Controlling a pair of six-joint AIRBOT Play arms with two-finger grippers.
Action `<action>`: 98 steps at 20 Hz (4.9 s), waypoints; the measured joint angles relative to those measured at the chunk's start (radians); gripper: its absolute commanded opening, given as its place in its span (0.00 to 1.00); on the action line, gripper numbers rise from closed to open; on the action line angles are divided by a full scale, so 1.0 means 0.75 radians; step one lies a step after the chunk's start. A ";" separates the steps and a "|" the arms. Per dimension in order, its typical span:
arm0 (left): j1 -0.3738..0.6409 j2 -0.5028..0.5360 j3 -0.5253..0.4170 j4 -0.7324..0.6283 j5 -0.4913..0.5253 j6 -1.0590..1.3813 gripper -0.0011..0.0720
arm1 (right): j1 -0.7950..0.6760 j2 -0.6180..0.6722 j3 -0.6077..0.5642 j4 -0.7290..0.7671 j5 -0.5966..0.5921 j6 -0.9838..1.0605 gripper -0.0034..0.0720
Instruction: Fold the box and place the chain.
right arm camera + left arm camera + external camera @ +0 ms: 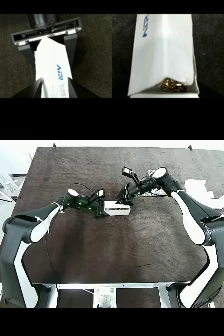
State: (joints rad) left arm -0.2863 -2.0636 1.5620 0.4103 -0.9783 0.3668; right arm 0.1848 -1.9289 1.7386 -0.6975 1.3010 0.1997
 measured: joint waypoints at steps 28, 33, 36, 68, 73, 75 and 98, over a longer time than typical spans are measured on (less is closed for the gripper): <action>0.001 -0.001 0.000 0.001 -0.004 0.002 0.86 | -0.011 0.048 -0.197 0.129 -0.045 -0.067 0.30; 0.000 -0.001 0.000 0.001 -0.003 0.002 0.86 | -0.054 0.081 -0.210 0.225 -0.043 -0.098 0.06; 0.000 -0.001 0.000 0.001 -0.003 0.001 0.86 | -0.070 0.083 -0.275 0.244 -0.049 -0.103 0.06; -0.001 -0.001 0.000 -0.055 -0.020 -0.010 0.35 | -0.101 1.245 -1.182 0.198 -0.733 0.201 0.06; 0.016 0.022 0.001 -0.068 -0.045 -0.089 0.04 | -0.114 1.350 -1.317 0.183 -0.812 0.219 0.06; 0.050 0.048 0.001 -0.060 -0.049 -0.167 0.03 | -0.115 1.364 -1.334 0.185 -0.823 0.222 0.06; 0.967 0.445 -0.146 0.156 0.626 -0.752 0.04 | -0.117 1.371 -1.353 0.276 -0.937 0.336 0.06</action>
State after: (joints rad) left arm 0.4393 -1.7298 1.4521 0.5274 -0.5087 -0.1970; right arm 0.0971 -0.9005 0.7238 -0.4908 0.5983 0.4515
